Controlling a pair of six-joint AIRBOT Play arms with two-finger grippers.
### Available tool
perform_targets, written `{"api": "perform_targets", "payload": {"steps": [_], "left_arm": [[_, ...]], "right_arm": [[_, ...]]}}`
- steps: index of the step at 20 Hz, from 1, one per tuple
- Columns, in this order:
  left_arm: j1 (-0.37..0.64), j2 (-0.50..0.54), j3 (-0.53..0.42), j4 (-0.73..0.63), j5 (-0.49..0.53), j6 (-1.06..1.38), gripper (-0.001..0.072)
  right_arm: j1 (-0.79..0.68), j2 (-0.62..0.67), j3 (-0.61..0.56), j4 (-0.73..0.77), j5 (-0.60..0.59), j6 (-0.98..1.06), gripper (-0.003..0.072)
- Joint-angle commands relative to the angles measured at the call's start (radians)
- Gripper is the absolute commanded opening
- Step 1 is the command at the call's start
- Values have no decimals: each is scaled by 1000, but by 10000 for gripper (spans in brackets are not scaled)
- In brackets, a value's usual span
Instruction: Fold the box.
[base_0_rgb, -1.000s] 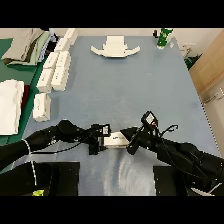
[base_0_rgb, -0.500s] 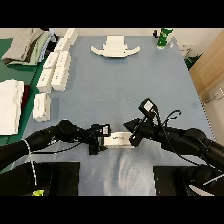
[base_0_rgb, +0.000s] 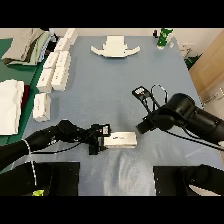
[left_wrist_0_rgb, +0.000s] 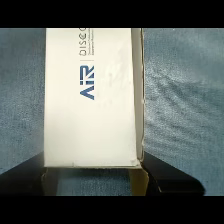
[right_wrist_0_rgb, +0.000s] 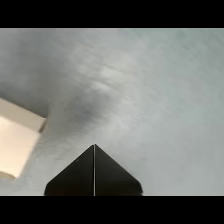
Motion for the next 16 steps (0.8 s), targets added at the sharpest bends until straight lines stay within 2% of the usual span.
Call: {"api": "perform_targets", "payload": {"steps": [1,3,6,10,13,16], "left_arm": [[0,0,1,0,0,1,466],[0,0,1,0,1,1,466],[0,0,1,0,0,-19,466],[28,23,15,1,0,-173,466],[106,97,15,26,0,-289,466],[256,200,16,179,3,-562,466]], "right_arm": [[-19,-137,122,-80,-225,135,6],[-53,-187,144,-50,-266,147,6],[-94,-220,145,2,-268,159,6],[-97,-222,146,-21,-261,219,6],[-115,-222,146,-21,-257,235,6],[-153,-222,146,-20,-256,241,6]]}}
